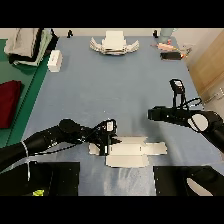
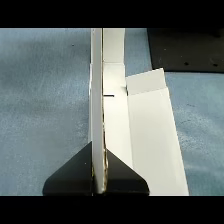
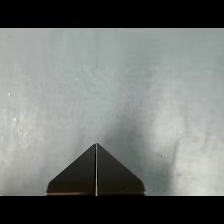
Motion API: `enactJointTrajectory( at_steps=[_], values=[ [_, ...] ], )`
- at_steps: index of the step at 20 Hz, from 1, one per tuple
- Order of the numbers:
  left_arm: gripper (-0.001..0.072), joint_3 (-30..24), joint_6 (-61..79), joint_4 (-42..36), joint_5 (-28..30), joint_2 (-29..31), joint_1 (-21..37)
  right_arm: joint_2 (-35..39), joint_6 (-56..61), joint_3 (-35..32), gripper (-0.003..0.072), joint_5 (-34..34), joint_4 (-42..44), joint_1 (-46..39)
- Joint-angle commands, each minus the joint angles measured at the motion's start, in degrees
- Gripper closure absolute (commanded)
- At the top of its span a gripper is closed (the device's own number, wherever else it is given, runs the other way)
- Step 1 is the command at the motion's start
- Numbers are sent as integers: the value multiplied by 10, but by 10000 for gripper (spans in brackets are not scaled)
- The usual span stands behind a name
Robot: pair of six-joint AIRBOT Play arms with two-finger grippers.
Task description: Fold the box.
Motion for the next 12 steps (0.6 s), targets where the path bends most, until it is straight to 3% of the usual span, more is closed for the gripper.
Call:
enactJointTrajectory(
  at_steps=[1,8,10,12],
  values=[
    [693,0,-6,0,-2,0,0,15,5,3,684,94,24,0],
    [693,0,-5,0,-4,0,0,98,104,19,684,433,11,0],
    [693,0,-5,0,-4,0,0,116,103,19,684,469,14,13],
    [693,0,-5,0,-4,0,0,139,56,17,684,461,22,66]
  ],
)
